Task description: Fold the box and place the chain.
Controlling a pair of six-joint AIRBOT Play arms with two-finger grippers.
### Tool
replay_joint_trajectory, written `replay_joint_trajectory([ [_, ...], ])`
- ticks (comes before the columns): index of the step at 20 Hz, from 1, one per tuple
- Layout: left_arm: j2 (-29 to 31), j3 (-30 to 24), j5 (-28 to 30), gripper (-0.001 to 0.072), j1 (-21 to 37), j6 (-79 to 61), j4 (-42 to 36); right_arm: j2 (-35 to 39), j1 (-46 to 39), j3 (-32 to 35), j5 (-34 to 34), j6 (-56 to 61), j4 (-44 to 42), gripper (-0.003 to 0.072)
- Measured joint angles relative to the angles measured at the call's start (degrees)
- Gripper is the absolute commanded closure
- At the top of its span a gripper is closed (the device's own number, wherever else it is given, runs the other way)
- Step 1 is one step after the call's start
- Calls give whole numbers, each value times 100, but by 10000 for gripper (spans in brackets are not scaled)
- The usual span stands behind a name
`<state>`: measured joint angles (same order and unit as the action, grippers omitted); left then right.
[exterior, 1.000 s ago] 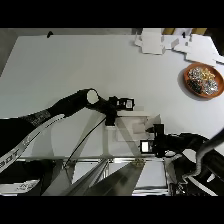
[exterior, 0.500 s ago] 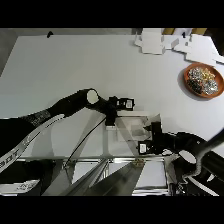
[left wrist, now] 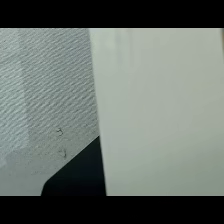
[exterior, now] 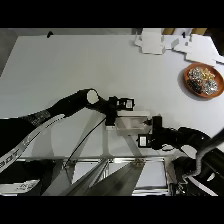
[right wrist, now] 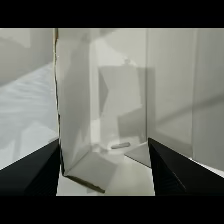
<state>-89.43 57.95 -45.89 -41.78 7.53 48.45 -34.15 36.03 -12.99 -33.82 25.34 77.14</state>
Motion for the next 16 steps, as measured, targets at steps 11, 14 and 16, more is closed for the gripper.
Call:
replay_joint_trajectory([
  [11, 0, 0, 0, 701, 0, 0, -2, -79, -1443, -63, -168, -1250, -1676, 107],
  [14, 0, 0, -2, 701, 0, 2, -2, -273, -1753, -83, -186, -1801, -2179, 107],
  [16, 0, 0, -2, 701, 0, 2, -2, -466, -1939, -155, -212, -2122, -2457, 107],
])
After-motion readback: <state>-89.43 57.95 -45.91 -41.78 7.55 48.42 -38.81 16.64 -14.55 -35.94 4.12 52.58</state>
